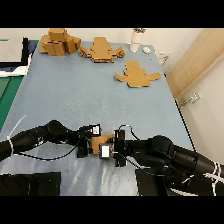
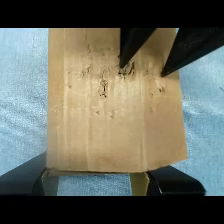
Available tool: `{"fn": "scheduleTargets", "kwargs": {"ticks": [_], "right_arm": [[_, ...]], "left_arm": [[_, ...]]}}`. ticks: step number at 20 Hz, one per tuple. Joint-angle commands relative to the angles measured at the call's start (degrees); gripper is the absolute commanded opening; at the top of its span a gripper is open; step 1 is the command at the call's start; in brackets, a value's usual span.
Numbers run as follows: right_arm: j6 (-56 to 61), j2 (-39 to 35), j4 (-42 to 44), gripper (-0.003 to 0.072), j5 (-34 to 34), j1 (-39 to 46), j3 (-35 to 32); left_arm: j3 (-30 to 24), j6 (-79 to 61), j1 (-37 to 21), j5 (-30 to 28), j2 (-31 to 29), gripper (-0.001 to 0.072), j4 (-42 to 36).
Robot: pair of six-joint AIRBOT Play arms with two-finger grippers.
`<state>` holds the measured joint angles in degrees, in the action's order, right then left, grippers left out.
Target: Fold the box.
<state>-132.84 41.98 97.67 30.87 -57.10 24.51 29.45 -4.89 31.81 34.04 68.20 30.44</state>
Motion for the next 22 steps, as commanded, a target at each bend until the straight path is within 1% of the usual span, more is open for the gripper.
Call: {"fn": "scheduleTargets", "kwargs": {"ticks": [1, 6, 10, 12, 15, 19, 22], "right_arm": [[-1.84, 0.11, -2.51, 0.0383, -1.75, -0.90, -0.20], [-1.73, 1.99, -2.91, 0.0384, -1.95, -1.31, -0.17], [-1.75, 2.03, -3.04, 0.0383, -1.79, -1.99, -0.17], [-1.62, 2.21, -4.87, 0.0383, -1.79, -2.34, -0.17], [3.06, 3.17, -11.78, 0.0382, -1.95, -3.72, -0.17], [12.83, 4.17, -24.33, 0.0379, -2.10, -6.69, -0.11], [18.60, 4.15, -31.01, 0.0346, -1.92, -8.83, -0.04]], "left_arm": [[0.00, 0.00, 0.00, 0.00, 0.02, 0.0509, 0.00], [0.00, 0.00, 0.00, 0.00, 0.02, 0.0510, 0.00], [0.00, 0.00, 0.00, 0.00, 0.02, 0.0510, 0.00], [0.00, 0.00, 0.00, 0.00, 0.02, 0.0509, 0.00], [0.00, 0.00, 0.00, 0.00, 0.02, 0.0510, 0.00], [0.00, 0.00, 0.00, -0.02, 0.02, 0.0510, 0.00], [0.00, 0.00, 0.00, -0.02, 0.02, 0.0509, 0.00]]}}
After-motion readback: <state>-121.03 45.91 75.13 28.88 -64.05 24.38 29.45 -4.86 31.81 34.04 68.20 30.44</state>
